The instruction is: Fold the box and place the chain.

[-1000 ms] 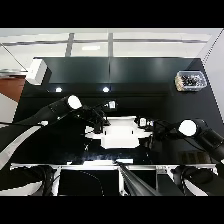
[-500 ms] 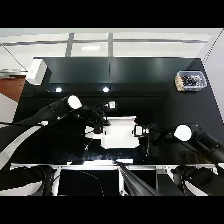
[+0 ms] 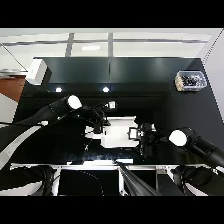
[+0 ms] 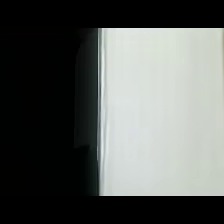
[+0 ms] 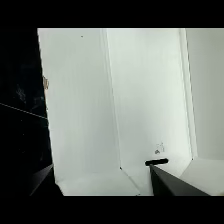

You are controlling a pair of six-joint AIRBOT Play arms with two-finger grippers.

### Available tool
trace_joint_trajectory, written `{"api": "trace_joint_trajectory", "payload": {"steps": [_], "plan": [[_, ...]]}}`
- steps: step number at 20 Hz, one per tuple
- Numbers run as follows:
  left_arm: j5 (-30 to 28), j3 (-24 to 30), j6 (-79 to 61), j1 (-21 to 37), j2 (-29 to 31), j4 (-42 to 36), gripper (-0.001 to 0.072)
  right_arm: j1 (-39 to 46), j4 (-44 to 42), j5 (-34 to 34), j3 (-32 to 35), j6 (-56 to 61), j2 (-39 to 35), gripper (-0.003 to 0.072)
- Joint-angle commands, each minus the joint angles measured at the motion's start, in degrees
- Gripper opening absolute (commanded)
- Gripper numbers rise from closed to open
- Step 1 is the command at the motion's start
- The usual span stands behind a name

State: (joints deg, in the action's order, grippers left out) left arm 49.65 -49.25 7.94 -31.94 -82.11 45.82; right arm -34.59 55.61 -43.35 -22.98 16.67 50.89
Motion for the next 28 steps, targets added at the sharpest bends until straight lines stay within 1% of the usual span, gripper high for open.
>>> {"api": "trace_joint_trajectory", "payload": {"steps": [1, 4, 9, 13, 16, 21, 24, 28], "plan": [[0.09, 0.04, 0.00, -0.02, -0.02, 0.00, 0.0031, -0.28, -0.22, 1.40, -0.39, 0.33, -0.07, 0.0711], [0.11, 0.04, 0.00, -0.02, -0.02, 0.00, 0.0031, -0.28, -0.09, 1.27, -0.39, 0.50, -0.07, 0.0711], [0.11, 0.04, 0.00, -0.02, -0.02, 0.00, 0.0031, 1.88, -0.09, 8.02, -1.31, 0.94, -0.07, 0.0711], [0.11, 0.02, 0.00, -0.02, -0.02, -0.02, 0.0031, 4.72, -0.20, 8.76, -2.80, 0.90, -0.07, 0.0711], [0.11, 0.02, 0.00, -0.02, -0.02, -0.02, 0.0031, 5.07, -3.13, 7.06, -2.78, 0.74, 0.04, 0.0711], [-0.20, -0.02, -0.04, -0.44, 0.92, 0.15, 0.0029, 6.40, -7.74, 8.55, -2.78, -0.02, 0.50, 0.0710], [-1.66, -0.02, -0.09, -0.74, 1.99, 1.77, 0.0029, 8.04, -12.83, 6.12, -2.78, -5.62, 1.97, 0.0711], [-1.51, -0.02, -0.07, -0.79, 2.08, 1.92, 0.0029, 8.50, -19.96, 1.73, -2.78, -16.02, 5.55, 0.0711]]}}
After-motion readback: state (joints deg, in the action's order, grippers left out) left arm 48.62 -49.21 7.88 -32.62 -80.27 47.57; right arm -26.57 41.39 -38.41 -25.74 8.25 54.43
